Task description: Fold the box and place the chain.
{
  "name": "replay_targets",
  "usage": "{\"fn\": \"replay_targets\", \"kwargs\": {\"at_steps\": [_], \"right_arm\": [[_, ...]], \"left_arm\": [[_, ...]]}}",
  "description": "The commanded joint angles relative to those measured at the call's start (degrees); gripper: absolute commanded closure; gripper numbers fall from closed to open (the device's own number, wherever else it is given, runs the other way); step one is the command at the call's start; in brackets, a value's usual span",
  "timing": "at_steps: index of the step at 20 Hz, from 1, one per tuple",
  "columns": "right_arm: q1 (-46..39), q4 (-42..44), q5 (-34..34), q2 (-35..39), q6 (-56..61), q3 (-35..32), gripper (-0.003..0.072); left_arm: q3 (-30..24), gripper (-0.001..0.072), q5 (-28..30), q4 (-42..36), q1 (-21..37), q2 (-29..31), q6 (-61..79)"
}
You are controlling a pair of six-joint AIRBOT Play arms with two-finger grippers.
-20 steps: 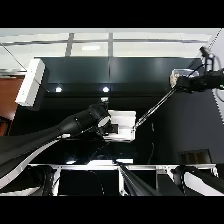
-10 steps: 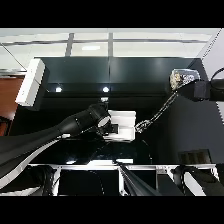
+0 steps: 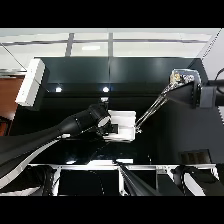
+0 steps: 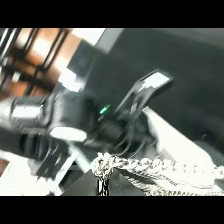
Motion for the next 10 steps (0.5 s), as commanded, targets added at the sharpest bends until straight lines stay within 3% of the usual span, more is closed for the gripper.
{"fn": "replay_targets", "kwargs": {"at_steps": [1, 6, 10], "right_arm": [[5.35, -2.43, 1.44, 0.04, -0.79, -0.02, 0.0667], [6.86, -2.47, 3.10, 0.04, -0.63, -0.02, 0.0667], [8.66, -1.99, -5.31, -0.09, -1.33, -0.48, 0.0668]], "left_arm": [[0.04, 0.0676, 0.00, 0.00, -0.04, -0.02, 0.00], [0.04, 0.0676, -0.04, 0.00, -0.04, -0.02, 0.00], [0.04, 0.0676, -0.02, 0.00, -0.04, -0.02, 0.00]]}}
